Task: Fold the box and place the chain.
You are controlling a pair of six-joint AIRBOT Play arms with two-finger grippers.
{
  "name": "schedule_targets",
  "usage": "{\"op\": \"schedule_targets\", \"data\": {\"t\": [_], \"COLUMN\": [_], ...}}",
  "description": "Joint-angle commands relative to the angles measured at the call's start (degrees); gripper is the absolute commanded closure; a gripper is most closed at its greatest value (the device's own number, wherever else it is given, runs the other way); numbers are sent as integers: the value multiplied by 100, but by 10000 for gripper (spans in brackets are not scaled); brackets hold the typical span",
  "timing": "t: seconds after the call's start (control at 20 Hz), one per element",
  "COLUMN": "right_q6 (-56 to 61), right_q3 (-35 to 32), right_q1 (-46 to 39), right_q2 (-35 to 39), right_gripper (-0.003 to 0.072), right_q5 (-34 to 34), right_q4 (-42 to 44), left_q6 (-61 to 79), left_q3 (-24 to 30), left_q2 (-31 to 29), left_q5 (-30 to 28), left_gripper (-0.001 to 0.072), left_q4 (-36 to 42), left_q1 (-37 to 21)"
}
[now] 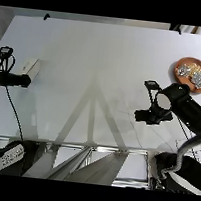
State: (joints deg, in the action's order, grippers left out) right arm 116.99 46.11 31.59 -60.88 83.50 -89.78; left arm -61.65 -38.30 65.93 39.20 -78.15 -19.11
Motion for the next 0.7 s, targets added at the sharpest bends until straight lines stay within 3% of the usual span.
{"op": "schedule_targets", "data": {"t": [0.0, 0.1, 0.2, 0.45, 0.65], "right_q6": [0, 0, 0, 0, 0], "right_q3": [0, 0, 0, 0, 0], "right_q1": [7, 7, 7, 7, 7], "right_q2": [4, 4, 4, 4, 4], "right_gripper": [672, 672, 672, 672, 672], "right_q5": [2, 2, 2, 2, 2], "right_q4": [2, 2, 2, 2, 2], "left_q6": [-79, -79, -81, -192, -448], "left_q3": [0, 0, 0, -2, -2], "left_q2": [151, 140, 138, 90, -459], "left_q5": [286, 321, 461, 754, 815], "left_gripper": [361, 156, -1, 4, 7], "left_q4": [-511, -507, -509, -511, -142], "left_q1": [-26, -26, -26, -24, -7]}}
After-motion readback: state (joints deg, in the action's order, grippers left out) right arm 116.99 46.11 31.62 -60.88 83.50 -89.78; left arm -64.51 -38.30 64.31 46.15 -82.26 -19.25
